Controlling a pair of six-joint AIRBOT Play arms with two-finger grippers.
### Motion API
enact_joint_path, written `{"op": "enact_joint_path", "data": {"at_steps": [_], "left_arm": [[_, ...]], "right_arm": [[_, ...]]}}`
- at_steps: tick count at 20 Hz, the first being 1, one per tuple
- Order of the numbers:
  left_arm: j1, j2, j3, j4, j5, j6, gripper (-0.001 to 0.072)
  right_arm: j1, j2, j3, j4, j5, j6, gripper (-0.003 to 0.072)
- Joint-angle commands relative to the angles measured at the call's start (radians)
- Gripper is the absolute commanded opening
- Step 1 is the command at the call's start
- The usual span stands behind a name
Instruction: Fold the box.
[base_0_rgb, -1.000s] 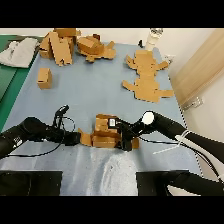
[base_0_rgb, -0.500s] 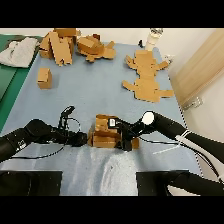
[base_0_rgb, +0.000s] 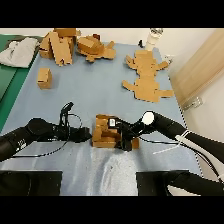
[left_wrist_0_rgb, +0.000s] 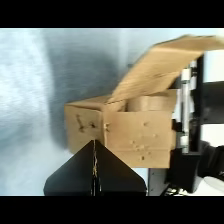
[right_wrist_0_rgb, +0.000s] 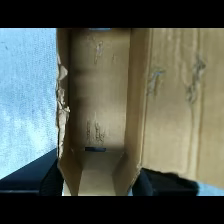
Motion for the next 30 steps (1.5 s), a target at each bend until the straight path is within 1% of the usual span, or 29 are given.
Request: {"op": "enact_joint_path", "data": {"at_steps": [1,3,5,11,13,15,16,17,19,20,21,22,24,25,27,30], "left_arm": [[-0.063,0.005,0.043,0.042,0.066,-0.089,0.0014],[-0.106,0.005,0.055,0.108,0.089,-0.138,0.0014],[-0.129,0.005,0.058,0.153,0.08,-0.152,0.0014],[-0.13,0.011,0.064,0.173,0.039,-0.151,0.0015],[-0.128,0.062,0.092,0.175,0.045,-0.151,0.0015],[-0.092,0.156,0.097,0.211,0.063,-0.174,0.0015],[-0.058,0.197,0.096,0.272,0.05,-0.251,0.0015],[-0.013,0.23,0.09,0.372,0.015,-0.367,0.0015],[0.075,0.255,0.078,0.603,-0.126,-0.554,0.0015],[0.109,0.255,0.072,0.696,-0.182,-0.625,0.0015],[0.137,0.255,0.062,0.777,-0.208,-0.693,0.0015],[0.159,0.255,0.054,0.83,-0.211,-0.758,0.0015],[0.191,0.244,0.041,0.845,-0.213,-0.797,0.0015],[0.189,0.23,0.04,0.84,-0.226,-0.796,0.0015],[0.161,0.191,0.038,0.837,-0.238,-0.796,0.0015],[0.083,0.114,0.035,0.814,-0.218,-0.796,0.0015]], "right_arm": [[0.0,0.001,0.001,0.0,0.0,0.0,0.0468],[0.0,0.001,0.001,0.0,0.001,0.0,0.0468],[0.0,0.001,0.001,0.0,0.001,0.0,0.0468],[0.0,0.001,0.001,0.0,0.003,0.001,0.0468],[0.0,0.001,0.001,0.0,0.008,0.001,0.0468],[0.0,0.001,0.001,0.0,0.011,0.001,0.0468],[0.0,0.001,0.001,0.0,0.011,0.001,0.0468],[0.0,0.001,0.001,0.0,0.011,0.0,0.0468],[0.0,0.001,0.001,0.0,0.011,0.001,0.0468],[0.0,0.001,0.001,0.001,0.011,0.0,0.0468],[0.0,0.001,0.001,0.0,0.011,0.001,0.0468],[0.0,0.001,0.001,0.001,0.011,0.001,0.0468],[0.0,0.001,0.001,0.001,0.011,0.001,0.0468],[0.0,0.001,0.001,0.001,0.011,0.001,0.0468],[0.0,0.001,0.001,0.001,0.011,0.0,0.0468],[0.0,0.001,0.001,0.001,0.011,0.0,0.0468]]}}
